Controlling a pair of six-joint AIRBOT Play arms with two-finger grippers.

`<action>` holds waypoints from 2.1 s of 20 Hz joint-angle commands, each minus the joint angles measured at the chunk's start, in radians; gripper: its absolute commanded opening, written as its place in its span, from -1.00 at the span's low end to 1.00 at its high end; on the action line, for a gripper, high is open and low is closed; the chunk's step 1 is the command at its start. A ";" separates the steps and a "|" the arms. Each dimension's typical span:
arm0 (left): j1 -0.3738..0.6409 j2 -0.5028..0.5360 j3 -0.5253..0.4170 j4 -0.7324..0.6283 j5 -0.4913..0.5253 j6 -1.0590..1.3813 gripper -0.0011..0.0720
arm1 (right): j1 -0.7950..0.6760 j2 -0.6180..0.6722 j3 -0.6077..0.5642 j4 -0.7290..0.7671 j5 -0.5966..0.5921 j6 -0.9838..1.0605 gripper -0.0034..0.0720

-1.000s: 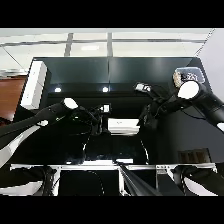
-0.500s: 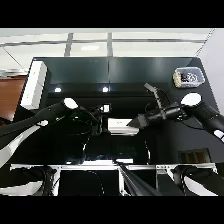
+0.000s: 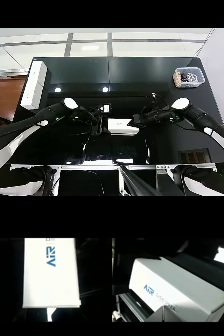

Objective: Fold the box and place the chain.

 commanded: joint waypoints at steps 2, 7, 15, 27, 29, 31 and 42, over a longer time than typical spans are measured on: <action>0.000 -0.001 0.000 0.000 0.000 -0.002 0.25 | 0.007 -0.022 -0.002 -0.065 -0.035 0.023 -0.87; 0.000 -0.001 0.000 0.000 -0.001 -0.002 0.25 | 0.004 -0.008 0.015 -0.066 0.001 -0.003 -0.87; 0.008 0.023 0.047 -0.019 -0.058 -0.135 0.99 | -0.186 0.261 0.259 -0.308 0.335 0.052 -0.87; -0.172 0.056 0.237 -0.076 0.160 -0.240 0.98 | -0.546 0.420 0.255 -0.447 0.274 0.065 -0.87; -0.223 -0.021 0.314 0.019 0.134 -0.280 0.98 | -0.546 0.420 0.255 -0.447 0.276 0.065 -0.87; -0.248 -0.063 0.352 0.139 0.095 -0.389 0.98 | -0.546 0.420 0.255 -0.451 0.292 0.065 -0.87; -0.254 -0.078 0.358 0.227 0.004 -0.533 0.98 | -0.546 0.420 0.255 -0.470 0.272 0.064 -0.87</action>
